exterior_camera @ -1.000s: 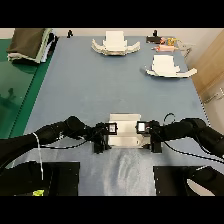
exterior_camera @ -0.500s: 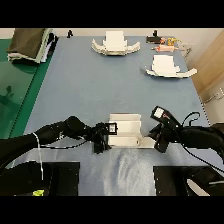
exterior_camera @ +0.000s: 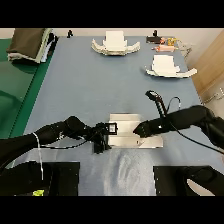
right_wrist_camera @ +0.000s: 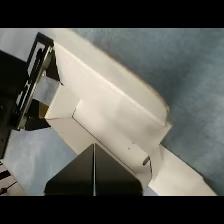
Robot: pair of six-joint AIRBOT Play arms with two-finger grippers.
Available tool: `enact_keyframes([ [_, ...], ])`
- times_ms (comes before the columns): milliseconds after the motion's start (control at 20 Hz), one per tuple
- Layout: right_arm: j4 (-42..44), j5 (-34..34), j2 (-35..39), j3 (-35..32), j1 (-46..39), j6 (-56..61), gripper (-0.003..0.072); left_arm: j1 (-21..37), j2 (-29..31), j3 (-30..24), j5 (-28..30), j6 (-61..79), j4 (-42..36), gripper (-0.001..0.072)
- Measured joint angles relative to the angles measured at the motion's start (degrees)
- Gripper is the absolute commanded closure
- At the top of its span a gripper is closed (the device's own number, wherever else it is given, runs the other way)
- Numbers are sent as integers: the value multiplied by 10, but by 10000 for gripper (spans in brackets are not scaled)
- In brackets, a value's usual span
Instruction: Fold the box.
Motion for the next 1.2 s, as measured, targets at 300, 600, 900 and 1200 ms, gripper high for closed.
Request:
enact_keyframes([
  [300, -3, 12, -159, 59, 0, 9, 683, 0, 0, 0, 0, -1, 0, 198],
  [600, -7, 26, -236, 68, 2, 0, 683, 0, 0, 0, 0, 0, 0, 197],
  [900, -27, 20, -203, 81, 2, -11, 683, 0, 0, 0, -1, 1, 1, 197],
  [1200, -104, -41, -91, 101, 2, -24, 684, 0, 0, 0, -1, 0, 0, 197],
])
